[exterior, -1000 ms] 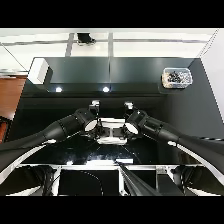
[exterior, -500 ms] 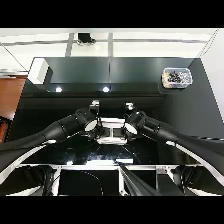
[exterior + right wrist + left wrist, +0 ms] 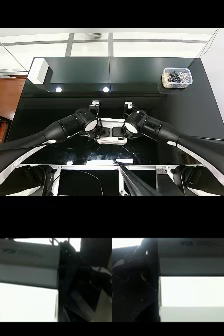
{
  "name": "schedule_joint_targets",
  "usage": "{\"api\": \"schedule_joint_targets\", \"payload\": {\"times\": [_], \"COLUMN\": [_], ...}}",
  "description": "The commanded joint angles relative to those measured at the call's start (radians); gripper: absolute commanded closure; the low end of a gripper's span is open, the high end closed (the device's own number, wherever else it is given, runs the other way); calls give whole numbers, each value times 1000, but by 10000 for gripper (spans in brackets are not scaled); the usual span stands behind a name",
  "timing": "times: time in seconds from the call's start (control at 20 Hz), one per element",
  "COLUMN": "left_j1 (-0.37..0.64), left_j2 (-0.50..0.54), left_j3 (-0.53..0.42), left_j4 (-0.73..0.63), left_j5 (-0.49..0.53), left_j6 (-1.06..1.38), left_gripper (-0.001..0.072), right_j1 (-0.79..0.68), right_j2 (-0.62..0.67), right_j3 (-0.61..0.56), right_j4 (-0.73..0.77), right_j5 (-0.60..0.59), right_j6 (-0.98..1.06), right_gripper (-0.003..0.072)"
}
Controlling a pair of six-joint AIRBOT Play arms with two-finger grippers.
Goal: Fold the box and place the chain.
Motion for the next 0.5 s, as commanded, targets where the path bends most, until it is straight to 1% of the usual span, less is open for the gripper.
{"api": "schedule_joint_targets", "payload": {"times": [0.0,0.1,0.15,0.2,0.25,0.3,0.35,0.4,0.45], "left_j1": [1,1,1,1,1,1,1,1,1], "left_j2": [0,0,0,0,0,0,0,0,0], "left_j3": [0,0,0,0,0,0,0,0,0], "left_j4": [-3,0,0,0,0,0,0,0,0], "left_j5": [-3,1,2,2,2,1,1,1,1], "left_j6": [-1,-1,-1,-1,-1,-1,-1,-1,-1], "left_gripper": [681,681,681,681,681,681,681,681,681], "right_j1": [0,-3,-15,-35,-61,-96,-143,-202,-280], "right_j2": [63,169,231,303,367,421,454,459,452], "right_j3": [27,44,56,63,62,62,60,56,46], "right_j4": [-2,-17,-45,-104,-189,-321,-483,-620,-705], "right_j5": [67,78,109,151,188,235,288,326,323], "right_j6": [-100,-157,-169,-169,-169,-169,-169,-182,-221], "right_gripper": [327,328,328,328,328,328,328,328,328]}}
